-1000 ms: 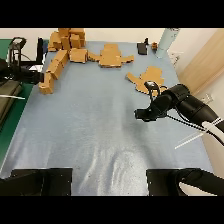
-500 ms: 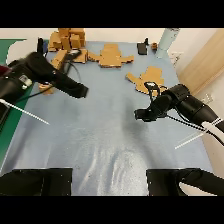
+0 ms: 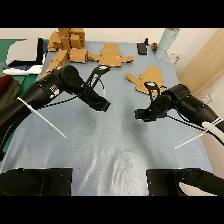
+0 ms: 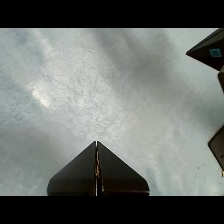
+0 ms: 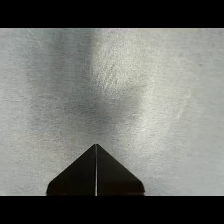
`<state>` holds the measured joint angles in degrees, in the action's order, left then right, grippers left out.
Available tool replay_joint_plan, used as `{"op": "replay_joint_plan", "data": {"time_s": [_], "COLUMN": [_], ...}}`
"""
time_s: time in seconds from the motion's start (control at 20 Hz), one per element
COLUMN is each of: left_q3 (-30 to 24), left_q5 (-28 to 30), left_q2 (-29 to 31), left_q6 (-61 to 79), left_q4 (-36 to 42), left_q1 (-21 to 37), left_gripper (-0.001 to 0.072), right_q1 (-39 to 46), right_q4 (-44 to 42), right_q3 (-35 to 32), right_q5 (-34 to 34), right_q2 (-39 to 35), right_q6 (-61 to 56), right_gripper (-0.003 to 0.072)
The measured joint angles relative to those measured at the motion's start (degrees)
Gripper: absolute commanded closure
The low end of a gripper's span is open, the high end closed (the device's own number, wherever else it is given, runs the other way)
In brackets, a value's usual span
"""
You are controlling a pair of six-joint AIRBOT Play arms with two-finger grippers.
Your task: Fold the box.
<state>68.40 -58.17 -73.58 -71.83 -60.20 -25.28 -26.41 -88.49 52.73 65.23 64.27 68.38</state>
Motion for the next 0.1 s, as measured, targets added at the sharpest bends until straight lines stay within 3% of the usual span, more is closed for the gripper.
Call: {"op": "replay_joint_plan", "data": {"time_s": [0.1], "left_q3": [0.0], "left_q5": [0.1], "left_q2": [-0.2], "left_q6": [0.0], "left_q4": [0.0], "left_q1": [-0.5], "left_gripper": [0.0696], "right_q1": [0.0], "right_q4": [0.0], "right_q3": [0.0], "right_q5": [0.0], "right_q2": [0.0], "right_q6": [0.0], "right_gripper": [0.068]}}
